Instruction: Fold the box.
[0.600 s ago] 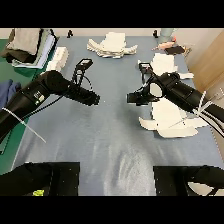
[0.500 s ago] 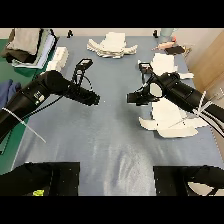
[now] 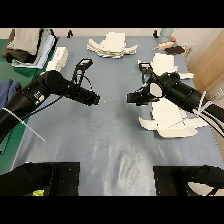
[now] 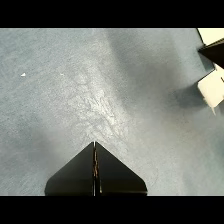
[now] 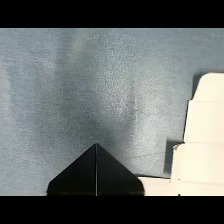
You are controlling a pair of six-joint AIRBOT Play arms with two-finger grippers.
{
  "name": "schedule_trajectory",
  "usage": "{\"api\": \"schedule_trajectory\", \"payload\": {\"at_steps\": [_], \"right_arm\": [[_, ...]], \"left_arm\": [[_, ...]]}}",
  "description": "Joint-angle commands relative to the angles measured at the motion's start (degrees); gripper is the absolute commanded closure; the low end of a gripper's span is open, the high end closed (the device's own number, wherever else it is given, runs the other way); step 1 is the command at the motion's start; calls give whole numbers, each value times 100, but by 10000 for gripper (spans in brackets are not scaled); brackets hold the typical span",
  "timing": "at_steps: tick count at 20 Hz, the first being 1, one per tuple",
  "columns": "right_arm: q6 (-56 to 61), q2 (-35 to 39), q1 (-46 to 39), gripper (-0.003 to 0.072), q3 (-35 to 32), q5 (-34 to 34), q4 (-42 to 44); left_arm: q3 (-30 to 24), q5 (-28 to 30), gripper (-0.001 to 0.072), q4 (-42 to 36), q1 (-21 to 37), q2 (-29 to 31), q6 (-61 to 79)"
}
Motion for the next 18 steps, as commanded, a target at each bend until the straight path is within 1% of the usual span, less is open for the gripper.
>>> {"api": "schedule_trajectory", "payload": {"at_steps": [1, 3, 6, 7, 8, 9, 11, 12, 13, 14, 15, 16, 18], "right_arm": [[4, -4, 4, 686, 7, -144, 85], [28, -7, 2, 686, 7, -214, 94], [22, -17, 7, 687, 7, -197, 581], [24, 13, -2, 686, 35, -17, 597], [20, 74, -59, 686, 142, 402, 387], [9, 170, -184, 686, 332, 1097, -109], [-192, 407, -597, 686, 756, 2649, -1582], [-372, 535, -942, 592, 887, 3200, -2245], [-619, 647, -1379, 457, 925, 3438, -2542], [-925, 706, -2009, 429, 918, 3506, -2472], [-1099, 717, -2671, 418, 885, 3491, -2212], [-1307, 684, -3364, 362, 809, 3403, -1757], [-2079, 518, -4548, 352, 706, 3222, -667]], "left_arm": [[0, 2, 689, 2, 0, -4, 2], [0, 2, 689, 2, 0, -4, 2], [-2, 7, 689, 0, 0, -4, 2], [0, 15, 689, -2, 0, -2, 2], [0, 105, 689, 2, 0, -4, 2], [-2, 221, 689, 4, 0, -4, 2], [-2, 372, 689, 2, 0, -4, 2], [-2, 413, 689, -2, -2, -4, 2], [-2, 431, 689, -2, 0, -4, -2], [-2, 420, 689, -4, 0, -4, -4], [-2, 393, 689, -26, 0, -4, -44], [-2, 380, 688, -107, 0, -4, -107], [0, 304, 687, -332, 0, -2, -107]]}}
